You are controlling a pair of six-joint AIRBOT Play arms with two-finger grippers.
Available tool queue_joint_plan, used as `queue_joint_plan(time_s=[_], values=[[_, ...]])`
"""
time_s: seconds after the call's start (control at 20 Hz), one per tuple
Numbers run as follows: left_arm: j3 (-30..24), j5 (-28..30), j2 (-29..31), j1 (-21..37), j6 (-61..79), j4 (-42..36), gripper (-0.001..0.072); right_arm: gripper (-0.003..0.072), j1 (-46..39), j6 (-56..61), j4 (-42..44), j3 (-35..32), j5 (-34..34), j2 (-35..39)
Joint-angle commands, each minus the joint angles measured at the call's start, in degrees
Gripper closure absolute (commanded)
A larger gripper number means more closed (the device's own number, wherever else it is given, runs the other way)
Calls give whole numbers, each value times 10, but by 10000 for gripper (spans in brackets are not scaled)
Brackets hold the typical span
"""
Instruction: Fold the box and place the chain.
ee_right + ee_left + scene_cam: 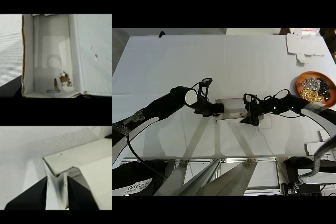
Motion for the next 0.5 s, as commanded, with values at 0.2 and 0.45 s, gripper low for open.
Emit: queue_joint_plan(time_s=[0.2, 0.45], values=[[34, -57, -2, -6, -94, 60, 447, 228, 0, 0, 0, 1, 0, 0], [60, -66, -31, -39, -106, 87, 447, 228, 0, 0, 0, 1, 0, 0]])
